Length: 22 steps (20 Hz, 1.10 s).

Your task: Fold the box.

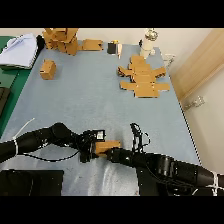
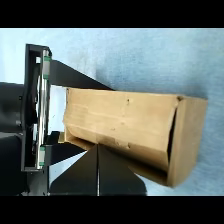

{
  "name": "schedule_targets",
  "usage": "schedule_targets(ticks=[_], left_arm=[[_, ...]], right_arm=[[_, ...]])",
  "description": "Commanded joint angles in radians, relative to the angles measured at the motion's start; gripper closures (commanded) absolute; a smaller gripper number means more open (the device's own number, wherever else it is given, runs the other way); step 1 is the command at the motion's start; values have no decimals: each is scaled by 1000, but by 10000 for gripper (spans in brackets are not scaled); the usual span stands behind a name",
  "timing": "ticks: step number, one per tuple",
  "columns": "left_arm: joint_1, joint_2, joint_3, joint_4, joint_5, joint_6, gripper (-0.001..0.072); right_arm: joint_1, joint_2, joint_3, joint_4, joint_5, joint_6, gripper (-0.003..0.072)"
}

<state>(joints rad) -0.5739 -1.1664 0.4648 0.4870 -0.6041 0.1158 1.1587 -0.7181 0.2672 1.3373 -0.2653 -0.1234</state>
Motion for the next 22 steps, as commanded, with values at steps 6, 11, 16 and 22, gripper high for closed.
schedule_targets(ticks=[6,11,16,22], left_arm=[[1,1,0,-2,0,0,292],[1,1,0,-1,0,0,292],[1,1,0,-2,1,0,292],[0,1,0,-2,1,0,292]], right_arm=[[0,95,11,-5,-40,0,685],[0,214,54,-117,-364,0,684],[0,229,71,-140,-591,0,684],[0,225,71,-244,-885,74,683]])
